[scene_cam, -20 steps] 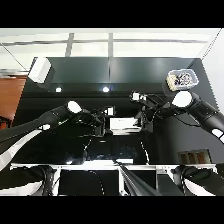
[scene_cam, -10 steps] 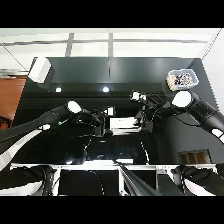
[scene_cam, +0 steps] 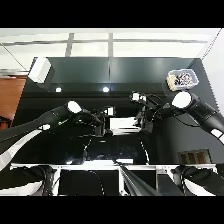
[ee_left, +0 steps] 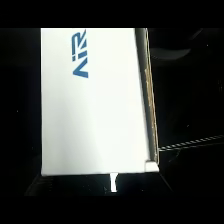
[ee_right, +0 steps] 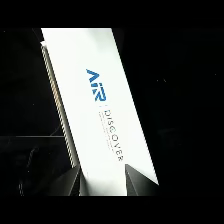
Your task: Fold the box and place the chain.
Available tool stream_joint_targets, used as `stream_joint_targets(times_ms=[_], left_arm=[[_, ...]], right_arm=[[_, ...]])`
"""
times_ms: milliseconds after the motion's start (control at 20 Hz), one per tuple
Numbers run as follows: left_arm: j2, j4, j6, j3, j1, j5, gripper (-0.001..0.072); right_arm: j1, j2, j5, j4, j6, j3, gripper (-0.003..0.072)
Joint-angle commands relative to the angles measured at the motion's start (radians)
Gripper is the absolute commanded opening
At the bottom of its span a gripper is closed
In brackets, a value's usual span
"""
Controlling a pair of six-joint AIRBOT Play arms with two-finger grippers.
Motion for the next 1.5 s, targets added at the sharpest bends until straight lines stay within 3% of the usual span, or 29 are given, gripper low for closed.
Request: stream_joint_targets(times_ms=[0,1100,1450], left_arm=[[-0.001,0.0,0.0,0.0,0.0,0.0,0.0345],[-0.001,0.0,0.0,0.0,0.0,0.0,0.0345],[-0.001,0.0,0.0,0.0,0.0,0.0,0.0345]], right_arm=[[0.003,-0.001,0.005,0.0,0.0,-0.001,0.0299],[0.002,-0.001,-0.006,-0.004,0.0,-0.029,0.031],[-0.009,0.027,0.068,0.0,0.101,0.008,0.0309]])
